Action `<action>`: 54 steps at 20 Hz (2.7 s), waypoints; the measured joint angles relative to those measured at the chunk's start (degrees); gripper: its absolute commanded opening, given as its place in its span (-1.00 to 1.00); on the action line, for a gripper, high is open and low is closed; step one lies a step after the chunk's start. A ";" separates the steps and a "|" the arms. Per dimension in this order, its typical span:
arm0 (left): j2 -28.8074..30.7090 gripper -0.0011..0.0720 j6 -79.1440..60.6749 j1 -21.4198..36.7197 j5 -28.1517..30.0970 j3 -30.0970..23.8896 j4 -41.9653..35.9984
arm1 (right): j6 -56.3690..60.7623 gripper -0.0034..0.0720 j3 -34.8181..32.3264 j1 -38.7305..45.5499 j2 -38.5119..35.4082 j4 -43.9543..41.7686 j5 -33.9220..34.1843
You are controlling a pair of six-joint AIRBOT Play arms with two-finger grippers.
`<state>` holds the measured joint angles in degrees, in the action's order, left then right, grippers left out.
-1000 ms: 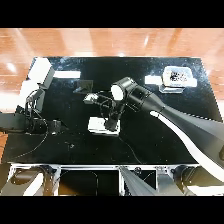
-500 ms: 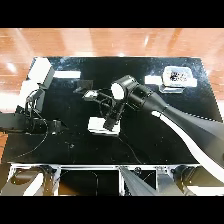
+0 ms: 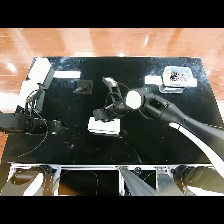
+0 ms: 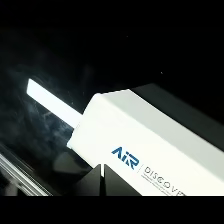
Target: Fold the box and place the chain.
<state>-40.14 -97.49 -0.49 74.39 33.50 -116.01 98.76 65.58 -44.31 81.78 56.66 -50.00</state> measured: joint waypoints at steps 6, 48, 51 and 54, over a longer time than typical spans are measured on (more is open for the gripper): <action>-0.90 0.54 0.20 0.00 0.07 0.00 0.00 | 2.08 -0.83 -5.16 0.79 -1.05 -4.52 -0.85; -1.62 0.54 0.22 0.00 -0.24 -0.02 -0.04 | -1.64 -0.83 -5.11 1.79 0.94 -7.28 -1.36; -1.62 0.54 0.22 0.00 -0.17 0.00 -0.15 | -2.91 -0.83 -4.94 1.07 0.63 -9.75 -0.28; -1.62 0.54 0.22 0.00 -0.13 -0.02 -0.17 | -3.65 -0.83 -4.90 0.09 0.79 -11.13 1.38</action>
<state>-41.76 -97.27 -0.49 74.26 33.47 -116.18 95.11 60.69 -44.23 82.56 45.54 -48.62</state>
